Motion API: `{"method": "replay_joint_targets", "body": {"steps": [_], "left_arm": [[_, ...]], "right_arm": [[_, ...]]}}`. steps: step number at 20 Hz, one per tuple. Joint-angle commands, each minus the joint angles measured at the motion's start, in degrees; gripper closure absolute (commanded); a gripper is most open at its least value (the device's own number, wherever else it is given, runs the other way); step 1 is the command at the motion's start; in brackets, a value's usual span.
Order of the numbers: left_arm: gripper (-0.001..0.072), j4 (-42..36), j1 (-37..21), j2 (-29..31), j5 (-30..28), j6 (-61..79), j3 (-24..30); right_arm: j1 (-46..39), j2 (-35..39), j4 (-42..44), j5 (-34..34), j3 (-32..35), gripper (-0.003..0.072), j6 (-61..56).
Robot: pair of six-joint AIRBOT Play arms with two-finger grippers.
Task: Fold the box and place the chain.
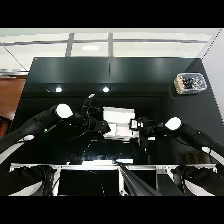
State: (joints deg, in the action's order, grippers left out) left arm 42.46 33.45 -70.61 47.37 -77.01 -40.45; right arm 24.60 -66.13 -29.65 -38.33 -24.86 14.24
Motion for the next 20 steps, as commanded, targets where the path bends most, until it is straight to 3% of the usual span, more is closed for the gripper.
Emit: {"method": "replay_joint_targets", "body": {"steps": [1, 13, 17, 20], "left_arm": [[0.0225, 5.86, 1.73, -0.07, -1.97, -6.73, -0.52], [0.0225, 13.53, 2.29, -0.46, -2.16, -13.64, -2.1], [0.0225, 27.17, 6.56, -2.45, 1.18, -28.85, -6.56], [0.0225, 36.13, 10.27, -5.31, 8.5, -38.73, -11.8]], "right_arm": [[0.07, -0.02, 0.04, 0.04, 0.0, 0.0274, 0.13], [0.07, -0.02, 0.04, 0.04, 0.0, 0.0274, 0.13], [0.07, -0.02, 0.04, 0.07, 0.0, 0.0275, 0.13], [0.07, -0.02, 0.04, 0.07, 0.0, 0.0274, 0.11]]}}
